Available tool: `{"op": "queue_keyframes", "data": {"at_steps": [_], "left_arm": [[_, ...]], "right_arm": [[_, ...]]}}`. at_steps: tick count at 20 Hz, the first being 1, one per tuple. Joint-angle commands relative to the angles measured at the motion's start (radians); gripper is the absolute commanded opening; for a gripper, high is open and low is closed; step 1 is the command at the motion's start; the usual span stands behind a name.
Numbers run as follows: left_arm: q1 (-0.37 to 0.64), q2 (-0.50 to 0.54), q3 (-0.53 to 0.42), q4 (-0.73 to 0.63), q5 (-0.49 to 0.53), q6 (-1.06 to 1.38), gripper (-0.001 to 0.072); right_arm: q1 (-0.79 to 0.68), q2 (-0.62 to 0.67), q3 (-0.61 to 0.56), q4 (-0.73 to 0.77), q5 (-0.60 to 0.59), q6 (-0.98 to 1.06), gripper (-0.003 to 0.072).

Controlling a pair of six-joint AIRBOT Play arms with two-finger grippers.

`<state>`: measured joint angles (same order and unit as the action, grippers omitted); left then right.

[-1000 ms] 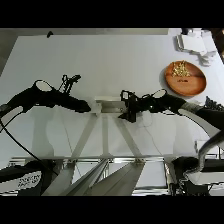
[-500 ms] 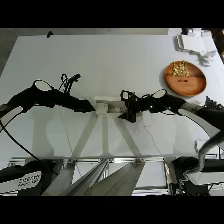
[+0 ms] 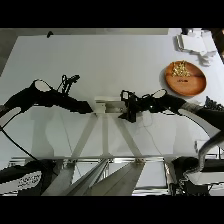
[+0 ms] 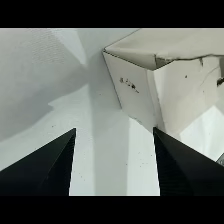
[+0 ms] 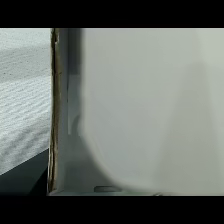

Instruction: Fold the box and place the chain.

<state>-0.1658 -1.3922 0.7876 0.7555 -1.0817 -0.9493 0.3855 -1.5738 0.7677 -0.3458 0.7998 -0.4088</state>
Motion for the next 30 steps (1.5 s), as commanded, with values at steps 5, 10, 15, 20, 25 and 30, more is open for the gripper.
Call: {"op": "queue_keyframes", "data": {"at_steps": [5, 10, 15, 20, 25, 30], "left_arm": [[0.012, 0.041, 0.0, -0.136, 0.021, 0.064, 0.0584], [-0.049, -0.002, 0.0, -0.195, 0.105, 0.064, 0.0585], [-0.067, -0.022, 0.0, -0.231, 0.084, 0.102, 0.0577], [-0.098, -0.022, 0.0, -0.159, 0.112, 0.113, 0.0566], [-0.175, -0.022, 0.0, -0.083, 0.255, 0.066, 0.0566], [-0.219, -0.02, 0.0, 0.106, 0.298, -0.16, 0.0563]], "right_arm": [[0.0, 0.001, 0.0, 0.0, 0.0, 0.0, 0.0393], [0.0, 0.001, 0.0, 0.0, 0.0, 0.0, 0.0393], [0.0, 0.001, 0.0, 0.0, 0.0, 0.0, 0.0393], [0.0, 0.001, 0.0, 0.0, 0.0, 0.0, 0.0393], [0.0, 0.001, 0.0, 0.0, 0.0, 0.0, 0.0393], [0.0, 0.001, 0.0, 0.0, 0.0, 0.0, 0.0393]]}}
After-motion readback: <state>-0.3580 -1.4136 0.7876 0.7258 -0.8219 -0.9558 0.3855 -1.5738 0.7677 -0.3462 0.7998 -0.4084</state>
